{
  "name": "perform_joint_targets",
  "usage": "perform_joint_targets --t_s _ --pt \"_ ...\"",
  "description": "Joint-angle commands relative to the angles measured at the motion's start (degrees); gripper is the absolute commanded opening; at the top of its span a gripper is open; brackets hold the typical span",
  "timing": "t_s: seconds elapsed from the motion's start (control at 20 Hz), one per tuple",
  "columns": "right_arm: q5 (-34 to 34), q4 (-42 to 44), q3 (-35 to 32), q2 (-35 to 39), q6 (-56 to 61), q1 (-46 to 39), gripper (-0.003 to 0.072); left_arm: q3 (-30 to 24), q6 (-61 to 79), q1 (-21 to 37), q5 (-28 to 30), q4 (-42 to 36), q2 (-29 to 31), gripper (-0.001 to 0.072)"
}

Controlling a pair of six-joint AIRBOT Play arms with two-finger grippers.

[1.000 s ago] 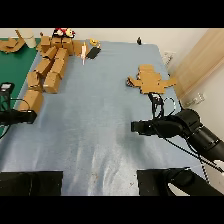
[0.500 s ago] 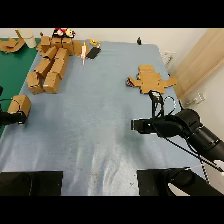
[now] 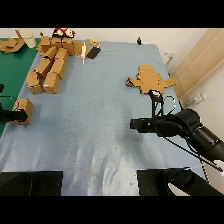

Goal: Fold the box.

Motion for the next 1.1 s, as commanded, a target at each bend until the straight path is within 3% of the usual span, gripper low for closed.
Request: perform_joint_targets --t_s 0.0,0.05,0.1,0.2,0.4,0.55,0.7,0.85,1.05 --pt "0.00 0.31 0.07 -0.02 0.00 -0.04 0.0004 6.99 -0.98 0.04 -13.94 0.04 0.11 0.0688" --pt "-0.11 0.81 0.07 -0.09 0.00 -0.09 0.0004 9.51 -2.10 -0.11 -16.92 -0.37 0.79 0.0686" --pt "-0.11 1.84 0.09 -0.46 0.00 -0.37 0.0004 11.93 -3.80 -0.61 -19.58 -1.53 1.64 0.0589" --pt "-0.02 3.56 0.33 -2.73 -0.04 -1.01 0.0004 16.11 -3.17 -3.41 -24.76 -7.04 3.61 0.0005" --pt "0.11 4.20 4.20 -10.86 -5.22 -1.01 0.0004 17.75 -2.34 -15.56 -26.38 -16.46 5.35 0.0011" --pt "0.09 8.26 10.60 -18.01 -11.02 -0.98 0.0004 16.79 -6.19 -28.61 -25.44 -16.41 3.65 0.0011" --pt "0.09 12.74 15.96 -23.30 -14.97 -0.66 0.0004 14.34 -9.73 -40.54 -20.74 -15.58 0.48 0.0010" --pt "0.35 13.18 16.98 -24.96 -15.10 -0.17 0.0004 12.22 -13.64 -47.08 -17.49 -13.40 -3.41 0.0011" --pt "-0.63 13.03 16.98 -24.92 -15.08 -0.24 0.0004 12.15 -13.57 -49.22 -17.40 -13.38 -6.03 0.0012"
